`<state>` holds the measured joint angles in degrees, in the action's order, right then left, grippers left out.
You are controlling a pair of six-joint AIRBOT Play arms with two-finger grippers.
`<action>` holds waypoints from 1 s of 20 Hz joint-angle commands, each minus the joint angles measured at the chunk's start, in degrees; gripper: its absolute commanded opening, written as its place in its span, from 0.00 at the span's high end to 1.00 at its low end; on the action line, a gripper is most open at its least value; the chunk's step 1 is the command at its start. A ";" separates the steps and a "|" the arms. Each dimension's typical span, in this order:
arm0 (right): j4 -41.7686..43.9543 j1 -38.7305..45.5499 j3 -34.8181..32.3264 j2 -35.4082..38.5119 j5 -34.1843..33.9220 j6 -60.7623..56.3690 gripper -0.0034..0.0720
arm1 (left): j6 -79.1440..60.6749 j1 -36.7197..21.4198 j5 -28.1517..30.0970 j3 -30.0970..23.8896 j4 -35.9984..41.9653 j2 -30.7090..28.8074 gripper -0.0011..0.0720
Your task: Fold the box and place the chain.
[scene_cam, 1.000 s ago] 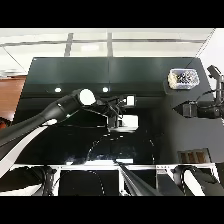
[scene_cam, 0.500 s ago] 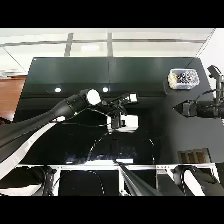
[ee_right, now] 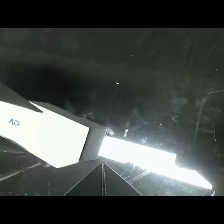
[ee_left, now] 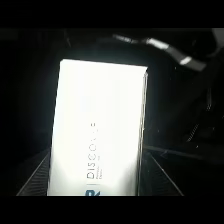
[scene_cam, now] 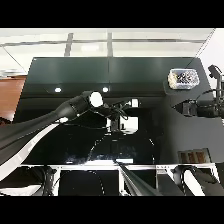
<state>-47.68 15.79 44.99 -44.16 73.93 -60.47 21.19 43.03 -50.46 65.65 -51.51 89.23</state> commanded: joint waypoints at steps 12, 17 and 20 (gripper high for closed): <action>0.04 0.04 -0.02 0.02 -1.86 0.02 0.94 | 15.82 -0.04 -2.75 0.07 -17.25 -0.96 0.53; 0.04 0.04 -0.02 0.02 -3.19 0.00 0.94 | 27.30 -17.00 -3.48 0.15 -21.46 -6.25 0.53; 0.31 0.04 -0.02 0.02 -3.89 -0.48 0.94 | 37.62 -31.47 -5.16 2.67 -25.68 -6.99 0.53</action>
<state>-47.62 15.79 44.99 -44.16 70.87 -60.47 48.27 23.03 -54.54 66.65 -73.21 83.50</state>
